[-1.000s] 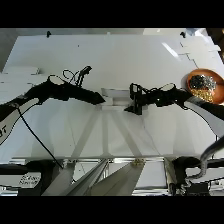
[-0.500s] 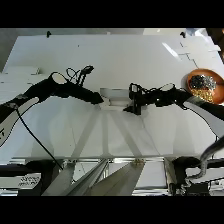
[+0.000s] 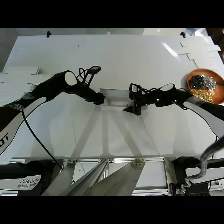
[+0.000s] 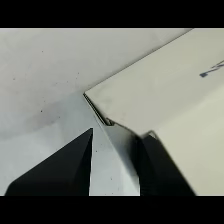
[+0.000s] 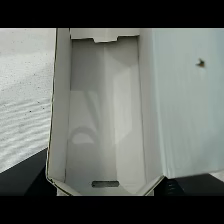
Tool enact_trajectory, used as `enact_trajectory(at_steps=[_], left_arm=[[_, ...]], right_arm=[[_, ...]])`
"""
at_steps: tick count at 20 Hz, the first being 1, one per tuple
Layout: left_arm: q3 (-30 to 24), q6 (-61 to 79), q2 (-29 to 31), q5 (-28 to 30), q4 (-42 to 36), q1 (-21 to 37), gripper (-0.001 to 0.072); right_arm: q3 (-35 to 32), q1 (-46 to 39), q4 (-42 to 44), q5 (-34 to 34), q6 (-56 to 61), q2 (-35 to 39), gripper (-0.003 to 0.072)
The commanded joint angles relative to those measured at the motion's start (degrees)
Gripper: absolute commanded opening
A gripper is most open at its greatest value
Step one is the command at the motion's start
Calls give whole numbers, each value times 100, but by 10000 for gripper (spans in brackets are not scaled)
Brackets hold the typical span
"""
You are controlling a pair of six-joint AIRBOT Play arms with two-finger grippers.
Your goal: Fold the box and place the chain.
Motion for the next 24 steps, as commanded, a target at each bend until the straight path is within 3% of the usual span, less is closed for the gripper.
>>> enact_trajectory(at_steps=[1, 5, 7, 17, 21, 23, 24], left_arm=[[105, -883, -2, -138, 616, -216, 276], [105, -1639, -4, -251, 1165, -413, 264], [105, -1912, -2, -304, 1281, -468, 214], [114, -3032, -2, -240, 1346, -693, 213], [431, -3108, -24, -251, 1532, -901, 214], [678, -3362, -125, -350, 1537, -918, 230], [774, -3368, -205, -439, 1537, -918, 297]], right_arm=[[2, -2, 4, -2, 2, 0, 494], [2, -2, 4, -4, 2, -2, 494], [2, -2, 4, -4, 2, -2, 494], [2, -2, 4, -4, 2, 0, 494], [2, -2, 4, -4, 2, 0, 494], [2, -2, 4, -4, 2, -2, 494], [2, -2, 4, -4, 2, 0, 494]])
